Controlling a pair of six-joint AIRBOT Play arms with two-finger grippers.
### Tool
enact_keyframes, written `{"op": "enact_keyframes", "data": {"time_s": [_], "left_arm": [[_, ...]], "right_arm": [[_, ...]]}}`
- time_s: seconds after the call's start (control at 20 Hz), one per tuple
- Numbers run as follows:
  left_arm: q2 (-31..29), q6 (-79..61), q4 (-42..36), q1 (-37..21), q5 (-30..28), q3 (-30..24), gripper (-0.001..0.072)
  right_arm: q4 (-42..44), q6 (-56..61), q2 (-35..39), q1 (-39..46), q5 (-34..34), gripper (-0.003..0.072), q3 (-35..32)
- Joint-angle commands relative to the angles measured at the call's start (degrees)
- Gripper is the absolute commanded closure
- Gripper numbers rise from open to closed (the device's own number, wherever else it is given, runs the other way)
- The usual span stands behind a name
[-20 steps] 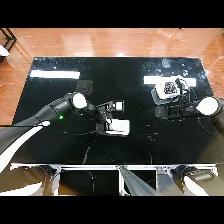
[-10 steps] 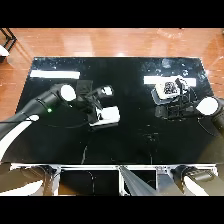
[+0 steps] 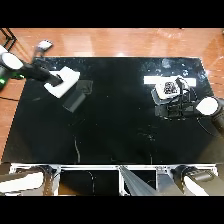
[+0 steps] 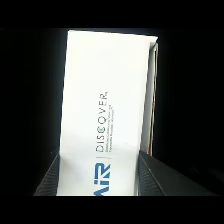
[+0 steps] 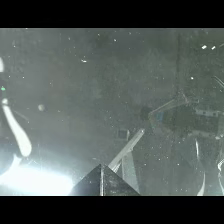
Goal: Fold the box and place the chain.
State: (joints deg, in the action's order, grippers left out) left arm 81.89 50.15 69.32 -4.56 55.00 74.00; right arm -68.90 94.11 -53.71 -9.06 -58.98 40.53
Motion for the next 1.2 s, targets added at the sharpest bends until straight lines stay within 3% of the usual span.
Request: {"op": "enact_keyframes", "data": {"time_s": [0.0,0.25,0.45,0.6,0.8,0.9,1.0,1.15], "left_arm": [[6.54,3.3,0.74,-10.03,0.0,9.94,0.027],[21.18,10.16,0.79,-17.49,1.75,27.45,0.027],[30.32,10.36,0.72,-18.8,3.58,36.59,0.027],[34.25,10.97,0.72,-17.64,3.67,40.09,0.0269],[36.52,11.02,0.74,-17.22,3.17,40.59,0.0269],[37.24,11.23,0.7,-17.27,3.17,40.61,0.0219],[37.44,11.21,0.72,-16.83,3.13,40.61,0.0064],[37.35,12.09,2.58,-16.15,4.0,43.25,0.0063]], "right_arm": [[0.09,-0.02,0.04,-0.11,0.81,0.0667,-0.02],[0.02,0.0,0.04,-0.09,2.93,0.0667,-0.02],[0.02,0.02,0.04,-0.09,3.1,0.0667,0.0],[0.0,0.02,0.04,-0.09,3.26,0.0667,-0.02],[0.04,0.07,0.04,-0.09,3.63,0.0667,0.0],[0.07,0.46,0.04,-0.09,3.45,0.0667,0.0],[0.04,0.46,0.04,-0.09,3.54,0.0667,-0.02],[0.04,0.7,0.04,-0.09,3.65,0.0667,0.0]]}}
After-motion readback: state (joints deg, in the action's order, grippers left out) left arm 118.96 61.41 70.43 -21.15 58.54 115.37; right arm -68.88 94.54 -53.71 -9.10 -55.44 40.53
